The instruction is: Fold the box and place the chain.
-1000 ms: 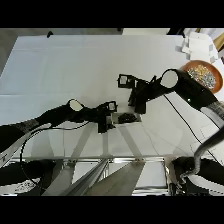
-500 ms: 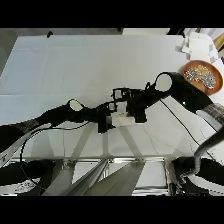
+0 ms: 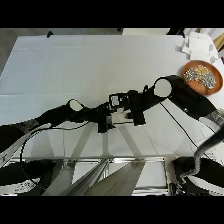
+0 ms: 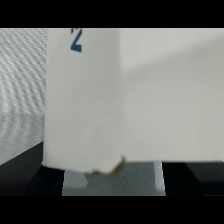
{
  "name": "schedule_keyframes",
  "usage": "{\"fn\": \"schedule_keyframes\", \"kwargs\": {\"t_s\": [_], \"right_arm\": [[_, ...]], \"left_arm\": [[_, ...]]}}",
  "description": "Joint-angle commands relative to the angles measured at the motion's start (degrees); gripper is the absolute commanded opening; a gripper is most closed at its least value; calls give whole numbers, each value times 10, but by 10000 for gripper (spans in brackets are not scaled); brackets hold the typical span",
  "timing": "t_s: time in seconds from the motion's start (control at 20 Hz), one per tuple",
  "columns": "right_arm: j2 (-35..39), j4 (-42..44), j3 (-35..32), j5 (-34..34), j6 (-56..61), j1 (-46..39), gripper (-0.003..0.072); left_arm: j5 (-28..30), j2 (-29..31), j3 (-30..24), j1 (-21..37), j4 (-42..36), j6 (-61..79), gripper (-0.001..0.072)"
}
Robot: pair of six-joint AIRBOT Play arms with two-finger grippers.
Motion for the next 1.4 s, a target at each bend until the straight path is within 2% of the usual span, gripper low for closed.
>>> {"fn": "schedule_keyframes", "kwargs": {"t_s": [0.0,0.25,0.4,0.5,0.75,0.85,1.35], "right_arm": [[5,-9,-26,-36,0,2,329],[5,-29,-46,-53,0,2,325],[5,-29,-46,-51,0,2,247],[5,-29,-46,-49,0,2,147],[6,-29,-46,-45,3,2,141],[8,-29,-46,-41,3,2,48],[29,-30,-59,-51,4,2,47]], "left_arm": [[0,0,0,0,0,0,251],[0,0,0,0,0,0,251],[0,0,0,0,0,0,251],[0,0,0,0,0,0,251],[0,0,0,0,0,0,251],[0,0,0,0,0,0,251],[0,0,0,0,0,0,251]]}}
